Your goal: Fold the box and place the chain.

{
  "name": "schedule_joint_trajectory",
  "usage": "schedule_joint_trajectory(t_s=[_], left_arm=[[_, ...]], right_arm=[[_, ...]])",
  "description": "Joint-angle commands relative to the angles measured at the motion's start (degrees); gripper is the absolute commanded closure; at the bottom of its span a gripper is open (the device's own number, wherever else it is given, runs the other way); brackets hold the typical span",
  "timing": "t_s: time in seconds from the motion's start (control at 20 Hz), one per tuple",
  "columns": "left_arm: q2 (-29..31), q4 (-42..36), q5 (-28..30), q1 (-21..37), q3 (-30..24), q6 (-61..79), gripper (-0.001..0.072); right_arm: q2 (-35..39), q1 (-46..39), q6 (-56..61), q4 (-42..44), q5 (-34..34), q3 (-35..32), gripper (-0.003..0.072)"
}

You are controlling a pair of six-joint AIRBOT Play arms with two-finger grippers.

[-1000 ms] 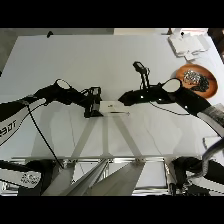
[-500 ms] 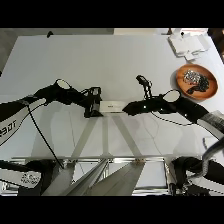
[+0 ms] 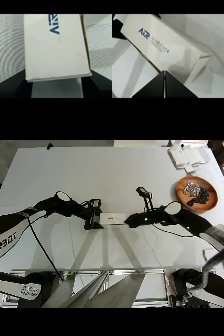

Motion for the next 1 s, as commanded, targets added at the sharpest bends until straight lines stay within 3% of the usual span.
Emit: schedule_joint_trajectory(t_s=[0.0, 0.2, 0.35, 0.55, 0.7, 0.8, 0.95], left_arm=[[0.0, 0.0, 0.0, 0.0, 0.0, 0.1, 0.0695], [0.0, 0.0, 0.0, 0.0, 0.0, 0.1, 0.0695], [0.0, 0.0, 0.0, 0.0, 0.0, 0.1, 0.0695], [0.0, 0.0, 0.2, 0.0, 0.0, 0.2, 0.0695], [0.0, -0.3, 0.7, 0.0, 0.0, 0.1, 0.0695], [0.0, -0.3, 0.7, 0.0, 0.0, 0.1, 0.0695], [0.0, -0.3, 0.6, 0.0, 0.0, 0.1, 0.0695]], right_arm=[[7.1, 0.0, 0.1, 0.4, -0.4, 2.6, 0.0678], [19.5, -0.3, 3.6, -3.6, -0.2, 4.5, 0.0677], [27.6, -0.3, 15.9, -15.9, 3.3, 4.5, 0.0677], [33.5, -0.3, 33.5, -41.6, 21.7, 4.4, 0.0677], [33.7, -0.3, 42.6, -61.1, 34.4, 4.4, 0.0677], [33.7, -0.3, 48.6, -71.6, 34.4, 4.4, 0.0677], [33.7, -0.3, 56.1, -77.6, 28.3, 4.4, 0.0677]])
